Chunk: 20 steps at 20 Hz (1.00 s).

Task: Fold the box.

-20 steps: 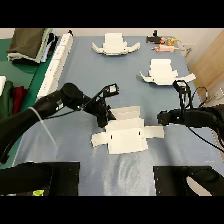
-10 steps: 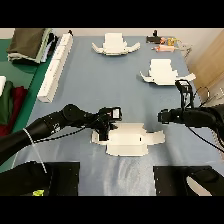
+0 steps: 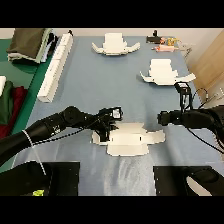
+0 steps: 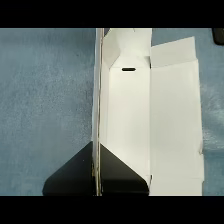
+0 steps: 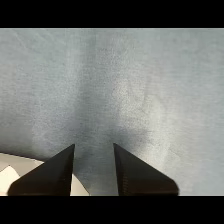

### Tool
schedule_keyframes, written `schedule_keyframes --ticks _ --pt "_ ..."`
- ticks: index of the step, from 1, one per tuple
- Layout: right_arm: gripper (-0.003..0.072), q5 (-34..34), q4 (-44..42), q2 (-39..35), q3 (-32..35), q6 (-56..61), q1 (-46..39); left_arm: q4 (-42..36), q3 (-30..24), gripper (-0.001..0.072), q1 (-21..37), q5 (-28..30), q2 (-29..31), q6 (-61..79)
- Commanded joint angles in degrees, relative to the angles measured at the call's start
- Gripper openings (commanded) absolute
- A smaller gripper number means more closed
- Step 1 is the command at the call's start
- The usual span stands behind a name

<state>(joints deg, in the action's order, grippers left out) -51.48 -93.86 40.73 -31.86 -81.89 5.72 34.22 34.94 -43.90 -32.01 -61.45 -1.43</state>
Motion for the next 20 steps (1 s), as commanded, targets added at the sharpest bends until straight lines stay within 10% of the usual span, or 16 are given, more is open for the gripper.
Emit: schedule_keyframes --ticks 1,20 --pt "0.0384 0.0 0.0 0.0 0.0 0.0 0.0 1.8 -0.1 0.0012 -0.1 -1.9 0.0 -4.6" --pt "0.0384 0.0 -2.2 0.0 0.0 0.0 0.0 8.3 3.6 0.0013 -2.5 -2.0 0.0 -19.2"
